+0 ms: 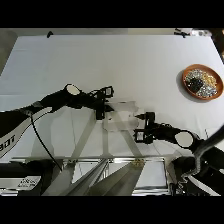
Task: Fold the box and place the chain.
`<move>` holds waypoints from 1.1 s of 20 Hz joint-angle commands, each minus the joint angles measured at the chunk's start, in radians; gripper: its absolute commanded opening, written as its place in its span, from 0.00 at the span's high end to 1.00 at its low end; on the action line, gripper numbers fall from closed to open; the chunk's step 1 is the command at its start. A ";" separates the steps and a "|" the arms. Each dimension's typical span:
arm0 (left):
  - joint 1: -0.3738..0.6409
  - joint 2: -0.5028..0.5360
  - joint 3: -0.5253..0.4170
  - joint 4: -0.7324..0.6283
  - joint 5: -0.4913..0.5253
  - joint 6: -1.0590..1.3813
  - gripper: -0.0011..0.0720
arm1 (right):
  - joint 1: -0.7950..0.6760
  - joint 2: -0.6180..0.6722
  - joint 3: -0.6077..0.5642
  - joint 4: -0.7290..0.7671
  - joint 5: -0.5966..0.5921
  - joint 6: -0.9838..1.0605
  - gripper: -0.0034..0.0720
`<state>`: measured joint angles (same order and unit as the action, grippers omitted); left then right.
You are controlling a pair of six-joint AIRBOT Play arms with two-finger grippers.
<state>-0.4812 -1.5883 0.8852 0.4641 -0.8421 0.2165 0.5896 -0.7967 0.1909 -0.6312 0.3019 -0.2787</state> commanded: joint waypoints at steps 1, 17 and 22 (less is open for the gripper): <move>0.000 0.000 0.000 0.000 0.000 0.000 0.97 | 0.011 -0.007 0.002 0.041 -0.068 0.000 0.04; 0.000 0.000 0.000 0.000 0.000 0.000 0.97 | -0.143 -0.047 0.097 0.095 0.020 -0.146 0.04; 0.000 0.000 0.000 0.000 0.000 0.000 0.97 | -0.143 -0.116 0.109 0.099 0.056 -0.149 0.04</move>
<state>-0.4812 -1.5883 0.8852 0.4641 -0.8425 0.2165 0.4526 -0.8845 0.2920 -0.5373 0.3305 -0.4145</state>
